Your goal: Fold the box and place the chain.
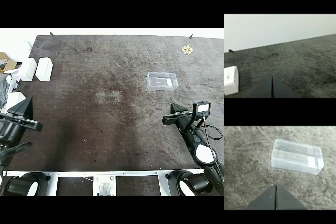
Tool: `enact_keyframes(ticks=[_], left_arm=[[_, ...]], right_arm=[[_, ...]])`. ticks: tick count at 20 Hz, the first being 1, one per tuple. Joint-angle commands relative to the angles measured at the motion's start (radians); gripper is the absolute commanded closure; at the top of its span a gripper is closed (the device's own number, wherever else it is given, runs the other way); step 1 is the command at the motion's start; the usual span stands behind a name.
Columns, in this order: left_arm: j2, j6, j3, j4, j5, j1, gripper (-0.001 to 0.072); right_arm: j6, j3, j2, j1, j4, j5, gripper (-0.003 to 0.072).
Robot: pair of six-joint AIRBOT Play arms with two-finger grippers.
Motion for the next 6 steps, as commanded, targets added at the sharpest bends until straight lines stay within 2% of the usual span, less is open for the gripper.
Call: enact_keyframes(ticks=[1, 6], left_arm=[[0.001, 0.000, -0.001, 0.000, -0.002, -0.001, 0.0700], [0.001, 0.000, -0.001, 0.000, -0.002, -0.001, 0.0700]], right_arm=[[0.000, 0.000, 0.000, 0.001, 0.000, 0.000, 0.0688], [0.000, 0.000, 0.000, 0.001, 0.000, 0.000, 0.0688]])
